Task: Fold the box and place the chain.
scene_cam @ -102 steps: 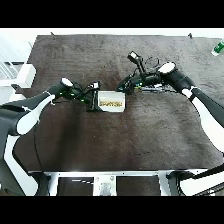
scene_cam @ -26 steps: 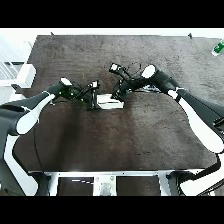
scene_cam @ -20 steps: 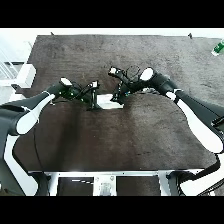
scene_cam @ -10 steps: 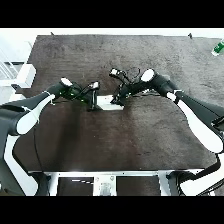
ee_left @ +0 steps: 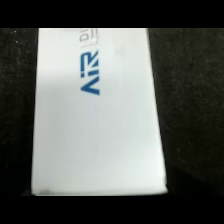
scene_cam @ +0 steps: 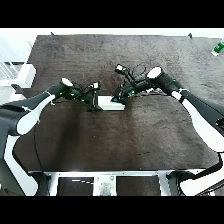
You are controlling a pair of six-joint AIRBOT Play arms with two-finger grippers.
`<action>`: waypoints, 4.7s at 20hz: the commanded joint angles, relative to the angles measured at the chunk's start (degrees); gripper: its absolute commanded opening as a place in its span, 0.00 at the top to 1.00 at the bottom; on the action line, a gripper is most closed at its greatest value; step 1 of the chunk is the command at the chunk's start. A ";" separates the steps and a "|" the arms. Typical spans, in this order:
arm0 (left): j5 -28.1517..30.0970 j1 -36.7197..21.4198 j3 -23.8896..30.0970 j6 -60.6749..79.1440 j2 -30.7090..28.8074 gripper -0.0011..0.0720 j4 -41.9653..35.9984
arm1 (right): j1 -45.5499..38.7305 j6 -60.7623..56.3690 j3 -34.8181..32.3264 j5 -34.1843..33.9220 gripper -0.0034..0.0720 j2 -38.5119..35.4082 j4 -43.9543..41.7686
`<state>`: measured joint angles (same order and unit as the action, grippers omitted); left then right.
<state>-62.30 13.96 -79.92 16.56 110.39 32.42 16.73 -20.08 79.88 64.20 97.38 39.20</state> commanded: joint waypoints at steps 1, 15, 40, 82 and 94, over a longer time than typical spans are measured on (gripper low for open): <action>0.31 -0.09 -0.07 -0.09 -0.02 0.33 -0.02 | -1.42 4.09 -0.90 0.98 0.94 -0.09 -7.67; 0.31 -0.09 -0.07 -0.09 -0.02 0.33 -0.02 | 0.57 -3.30 -12.39 -9.79 0.94 1.62 -4.04; 3.26 -2.14 -3.13 -4.87 -0.20 0.96 -1.68 | -3.69 -11.26 -33.29 -20.24 0.94 -41.92 -4.66; 48.59 -28.30 5.70 -44.72 -10.14 0.00 1.97 | -3.65 -11.23 -33.29 -28.63 0.94 -31.32 -9.07; 25.24 -28.26 13.70 -31.89 -46.40 0.97 -4.94 | -3.65 -11.06 -33.35 -29.46 0.94 -40.48 -7.82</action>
<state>-35.53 -14.28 -70.72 -22.20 73.49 32.16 13.06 -31.11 46.57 35.51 60.86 29.65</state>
